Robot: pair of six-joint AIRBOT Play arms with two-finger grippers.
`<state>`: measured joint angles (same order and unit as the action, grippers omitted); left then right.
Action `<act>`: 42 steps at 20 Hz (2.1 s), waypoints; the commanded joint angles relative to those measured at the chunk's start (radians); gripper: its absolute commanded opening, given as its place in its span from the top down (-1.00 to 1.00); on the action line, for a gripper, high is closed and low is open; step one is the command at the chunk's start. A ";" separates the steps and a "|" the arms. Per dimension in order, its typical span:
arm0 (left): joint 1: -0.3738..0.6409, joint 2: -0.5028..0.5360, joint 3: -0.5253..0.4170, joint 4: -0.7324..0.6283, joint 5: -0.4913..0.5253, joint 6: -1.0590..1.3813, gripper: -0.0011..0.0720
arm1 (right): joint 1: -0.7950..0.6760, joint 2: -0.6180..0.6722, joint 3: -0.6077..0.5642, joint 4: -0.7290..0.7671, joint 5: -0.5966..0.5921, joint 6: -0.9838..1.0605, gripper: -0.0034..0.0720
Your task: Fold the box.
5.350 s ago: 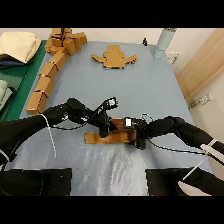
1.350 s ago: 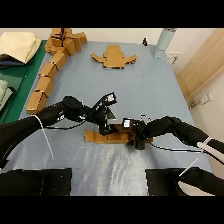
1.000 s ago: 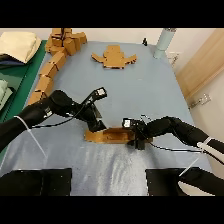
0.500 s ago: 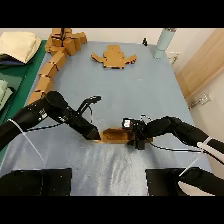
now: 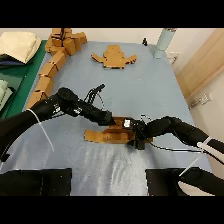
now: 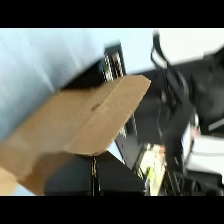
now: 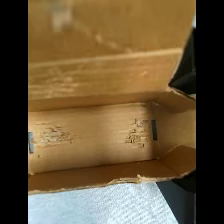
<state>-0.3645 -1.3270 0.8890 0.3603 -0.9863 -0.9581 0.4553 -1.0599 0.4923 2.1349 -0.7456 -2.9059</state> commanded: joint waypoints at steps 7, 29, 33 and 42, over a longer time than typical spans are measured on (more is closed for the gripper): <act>-0.002 -0.170 0.032 0.134 0.113 -0.091 0.94 | 0.001 0.000 0.001 0.000 0.000 0.000 -0.62; 0.072 0.001 0.097 0.226 0.069 0.119 0.95 | 0.001 0.000 0.001 0.000 0.000 0.000 -0.62; 0.118 0.242 -0.079 0.271 0.091 0.288 0.95 | 0.001 0.000 0.001 0.000 0.000 0.000 -0.62; 0.088 0.558 -0.425 0.269 0.135 0.635 -0.91 | 0.001 0.000 0.001 0.000 0.000 0.000 -0.62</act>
<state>-0.2596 -0.8154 0.5224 0.6266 -0.8604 -0.4366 0.4553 -1.0603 0.4923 2.1349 -0.7452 -2.9063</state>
